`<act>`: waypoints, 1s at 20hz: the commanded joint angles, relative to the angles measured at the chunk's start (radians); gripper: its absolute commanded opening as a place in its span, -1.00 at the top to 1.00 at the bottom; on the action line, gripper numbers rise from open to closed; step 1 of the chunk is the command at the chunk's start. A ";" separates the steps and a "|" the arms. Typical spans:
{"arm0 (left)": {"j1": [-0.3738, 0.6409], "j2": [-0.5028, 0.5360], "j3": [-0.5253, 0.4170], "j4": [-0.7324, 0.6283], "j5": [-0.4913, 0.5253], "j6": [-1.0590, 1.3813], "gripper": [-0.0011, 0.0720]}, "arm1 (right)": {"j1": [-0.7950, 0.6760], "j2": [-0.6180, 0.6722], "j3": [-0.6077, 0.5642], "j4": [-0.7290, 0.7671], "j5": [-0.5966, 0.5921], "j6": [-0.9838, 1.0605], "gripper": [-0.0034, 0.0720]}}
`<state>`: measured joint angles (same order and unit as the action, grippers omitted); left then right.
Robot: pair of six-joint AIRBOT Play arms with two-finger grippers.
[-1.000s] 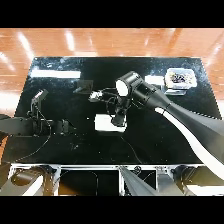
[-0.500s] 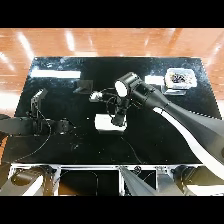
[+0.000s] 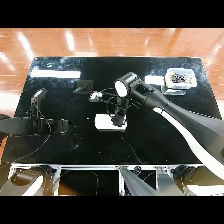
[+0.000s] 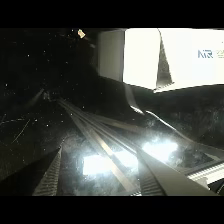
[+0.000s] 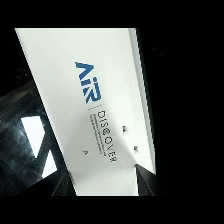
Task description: Fold the box and place the chain.
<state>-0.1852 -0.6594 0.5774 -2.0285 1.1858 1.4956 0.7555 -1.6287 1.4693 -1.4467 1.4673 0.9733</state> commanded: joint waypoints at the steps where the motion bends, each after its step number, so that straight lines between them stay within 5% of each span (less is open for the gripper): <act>1: 0.001 0.000 0.000 0.000 0.000 0.000 -0.58 | 0.000 0.008 0.001 -0.006 0.014 0.003 -0.24; 20: 0.001 0.000 0.000 0.000 -0.001 0.000 -0.58 | -0.014 0.036 0.039 -0.050 -0.012 0.003 -0.24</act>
<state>-0.1852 -0.6594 0.5770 -2.0285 1.1851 1.4952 0.7448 -1.5921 1.5055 -1.4918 1.4704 0.9756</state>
